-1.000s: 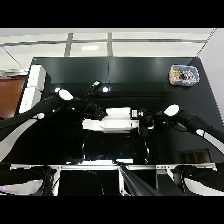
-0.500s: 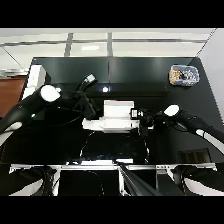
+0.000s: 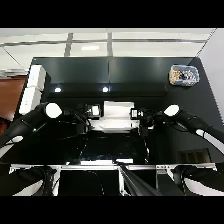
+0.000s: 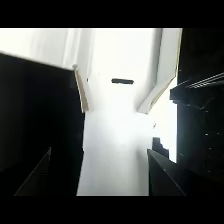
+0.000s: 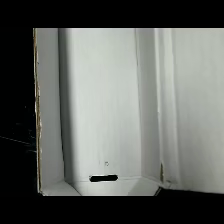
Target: Fold the box and place the chain.
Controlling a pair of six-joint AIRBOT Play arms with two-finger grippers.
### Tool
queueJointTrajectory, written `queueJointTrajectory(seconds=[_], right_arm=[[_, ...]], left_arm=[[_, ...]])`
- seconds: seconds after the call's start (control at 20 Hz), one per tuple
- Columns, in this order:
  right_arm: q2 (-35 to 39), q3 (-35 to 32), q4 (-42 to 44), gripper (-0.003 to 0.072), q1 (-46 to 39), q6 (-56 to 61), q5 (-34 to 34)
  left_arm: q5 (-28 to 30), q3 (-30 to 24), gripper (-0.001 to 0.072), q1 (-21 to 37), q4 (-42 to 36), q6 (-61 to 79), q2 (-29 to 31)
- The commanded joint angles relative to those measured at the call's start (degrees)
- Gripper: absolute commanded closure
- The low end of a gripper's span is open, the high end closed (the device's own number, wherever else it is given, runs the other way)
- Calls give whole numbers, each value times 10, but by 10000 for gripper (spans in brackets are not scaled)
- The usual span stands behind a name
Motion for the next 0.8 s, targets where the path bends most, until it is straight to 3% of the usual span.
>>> queueJointTrajectory(seconds=[0.0, 0.2, 0.25, 0.3, 0.35, 0.45, 0.75], right_arm=[[0, 1, 0, 197, 0, 0, 0], [0, 1, 0, 197, 0, 0, 0], [0, 1, 0, 197, 0, 0, 0], [0, 1, 0, 197, 0, 0, 0], [0, 1, 0, 197, 0, 0, 0], [0, 1, 0, 197, 0, 0, 0], [0, 1, 0, 197, 0, 0, 0]], left_arm=[[24, 2, 18, -16, -67, 71, -25], [22, 3, 24, -19, -114, 92, -55], [15, 3, 61, -21, -122, 92, -56], [2, 3, 200, -21, -129, 92, -56], [-9, 3, 294, -21, -132, 92, -56], [-4, 3, 430, -20, -140, 92, -56], [9, 3, 438, -21, -249, 105, -76]])
